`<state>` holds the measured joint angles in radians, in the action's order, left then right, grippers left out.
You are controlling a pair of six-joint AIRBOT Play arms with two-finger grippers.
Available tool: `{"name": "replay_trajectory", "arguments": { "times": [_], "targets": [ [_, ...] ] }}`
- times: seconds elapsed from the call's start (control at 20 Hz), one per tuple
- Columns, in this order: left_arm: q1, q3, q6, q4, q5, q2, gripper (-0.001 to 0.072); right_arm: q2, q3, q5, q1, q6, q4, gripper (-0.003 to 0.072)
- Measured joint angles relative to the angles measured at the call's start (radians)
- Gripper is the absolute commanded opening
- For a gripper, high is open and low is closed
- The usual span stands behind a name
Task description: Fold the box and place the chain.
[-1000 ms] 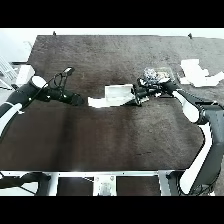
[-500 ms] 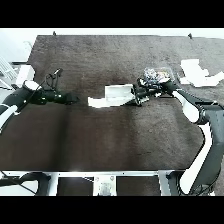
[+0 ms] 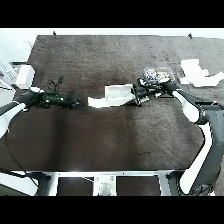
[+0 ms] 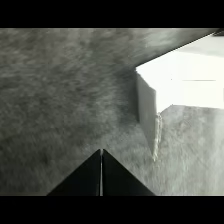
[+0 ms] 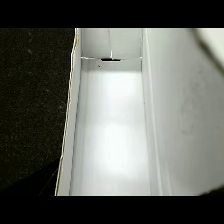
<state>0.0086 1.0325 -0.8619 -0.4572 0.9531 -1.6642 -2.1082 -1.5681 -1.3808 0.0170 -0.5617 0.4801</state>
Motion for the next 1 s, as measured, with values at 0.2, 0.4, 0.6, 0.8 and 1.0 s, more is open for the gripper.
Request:
{"name": "replay_trajectory", "arguments": {
  "times": [0.2, 0.4, 0.6, 0.8, 1.0],
  "targets": [
    [-0.072, 0.061, -0.035, 0.014, -0.011, -0.069, 0.002, 0.0, 0.0, 0.0, 0.0, 0.0, 0.0, 0.0549],
    [-0.15, 0.135, -0.085, 0.032, -0.001, -0.129, 0.0021, 0.0, 0.0, 0.0, 0.0, 0.0, 0.0, 0.055],
    [-0.192, 0.167, -0.103, 0.06, -0.011, -0.147, 0.0022, 0.0, 0.0, 0.0, 0.0, 0.0, 0.0, 0.055],
    [-0.205, 0.192, -0.103, 0.09, 0.003, -0.145, 0.025, 0.0, 0.0, 0.0, 0.0, 0.0, 0.0, 0.055],
    [-0.209, 0.229, -0.103, 0.099, 0.035, -0.141, 0.025, 0.0, 0.0, 0.0, 0.0, 0.0, 0.0, 0.0549]
  ]
}}
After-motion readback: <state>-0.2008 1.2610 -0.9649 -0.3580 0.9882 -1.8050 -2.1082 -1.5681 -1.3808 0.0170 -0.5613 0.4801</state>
